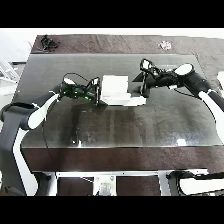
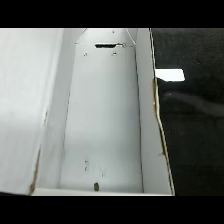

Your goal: Fold the box and place the chain.

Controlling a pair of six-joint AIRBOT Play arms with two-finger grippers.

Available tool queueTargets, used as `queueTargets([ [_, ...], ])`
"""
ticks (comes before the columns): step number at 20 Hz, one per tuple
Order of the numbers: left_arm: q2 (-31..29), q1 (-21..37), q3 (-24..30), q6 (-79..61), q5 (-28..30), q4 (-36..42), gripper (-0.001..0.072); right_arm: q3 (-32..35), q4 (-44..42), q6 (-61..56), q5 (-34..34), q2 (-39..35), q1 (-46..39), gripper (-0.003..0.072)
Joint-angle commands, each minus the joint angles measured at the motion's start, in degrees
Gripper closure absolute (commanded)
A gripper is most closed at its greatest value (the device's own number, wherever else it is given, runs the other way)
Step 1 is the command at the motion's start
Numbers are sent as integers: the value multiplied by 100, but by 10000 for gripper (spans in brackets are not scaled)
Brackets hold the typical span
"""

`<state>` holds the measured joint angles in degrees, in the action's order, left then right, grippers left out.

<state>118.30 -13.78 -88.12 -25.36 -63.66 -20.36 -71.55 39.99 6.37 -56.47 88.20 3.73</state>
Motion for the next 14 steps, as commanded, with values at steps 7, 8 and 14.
queueTargets([
  [7, 2, -2, 0, 0, 0, 0, 357, 417, 22, 503, -17, 413, -59, 15],
  [8, 0, -2, 0, 0, 0, 0, 357, 415, 22, 599, -20, 459, -59, 15],
  [14, 0, -2, 0, 0, 0, 0, 357, 407, -37, 870, -28, 623, -55, 55],
])
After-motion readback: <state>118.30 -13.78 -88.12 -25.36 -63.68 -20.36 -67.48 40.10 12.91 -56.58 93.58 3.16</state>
